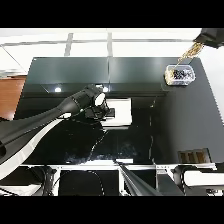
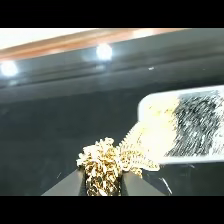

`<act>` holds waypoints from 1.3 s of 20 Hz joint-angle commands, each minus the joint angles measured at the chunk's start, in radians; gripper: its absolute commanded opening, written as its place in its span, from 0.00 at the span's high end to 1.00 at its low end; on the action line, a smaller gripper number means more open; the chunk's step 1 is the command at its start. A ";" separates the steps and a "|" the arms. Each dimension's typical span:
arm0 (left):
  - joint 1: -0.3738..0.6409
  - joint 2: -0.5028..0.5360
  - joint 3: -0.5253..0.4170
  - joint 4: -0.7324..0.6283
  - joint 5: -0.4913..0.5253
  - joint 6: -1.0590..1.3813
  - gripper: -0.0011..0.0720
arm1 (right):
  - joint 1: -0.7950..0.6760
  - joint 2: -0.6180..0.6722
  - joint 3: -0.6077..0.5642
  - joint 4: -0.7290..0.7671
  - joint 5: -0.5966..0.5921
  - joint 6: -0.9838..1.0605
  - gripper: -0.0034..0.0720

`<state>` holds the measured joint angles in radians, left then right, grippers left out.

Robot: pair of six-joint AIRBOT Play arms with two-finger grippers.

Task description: Fold the box and place the chain.

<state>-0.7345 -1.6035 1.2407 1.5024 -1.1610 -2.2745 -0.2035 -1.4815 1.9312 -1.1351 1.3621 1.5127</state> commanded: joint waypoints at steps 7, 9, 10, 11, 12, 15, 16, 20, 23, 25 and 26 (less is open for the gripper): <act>0.001 0.001 0.001 0.000 0.001 0.000 0.95 | 0.125 0.534 -0.408 0.245 0.146 -0.137 0.94; 0.001 0.001 0.001 0.000 0.003 0.000 0.95 | 0.200 0.572 -0.416 0.248 0.209 -0.137 0.94; 0.001 0.001 0.001 0.000 0.004 0.000 0.95 | 0.244 0.579 -0.416 0.257 0.208 -0.136 0.94; 0.001 0.001 0.001 0.000 0.004 0.000 0.95 | 0.286 0.579 -0.416 0.278 0.207 -0.133 0.94; 0.001 0.001 0.001 0.000 0.004 0.000 0.95 | 0.333 0.579 -0.419 0.299 0.193 -0.132 0.94; 0.001 0.001 0.001 0.000 0.004 0.000 0.95 | 0.460 0.579 -0.462 0.314 0.061 -0.106 0.94; 0.001 0.001 0.001 0.000 0.005 0.000 0.95 | 0.496 0.576 -0.495 0.306 0.004 -0.096 0.94; 0.001 0.001 0.001 0.000 0.004 0.000 0.95 | 0.570 0.525 -0.633 0.303 -0.161 -0.093 0.94; 0.001 0.001 0.001 0.000 0.004 0.000 0.95 | 0.569 0.462 -0.692 0.288 -0.230 -0.093 0.94; 0.001 0.001 0.001 -0.001 0.005 0.000 0.95 | 0.569 0.415 -0.720 0.268 -0.227 -0.092 0.94; 0.001 0.001 0.001 -0.001 0.005 0.000 0.95 | 0.569 0.393 -0.736 0.267 -0.227 -0.092 0.94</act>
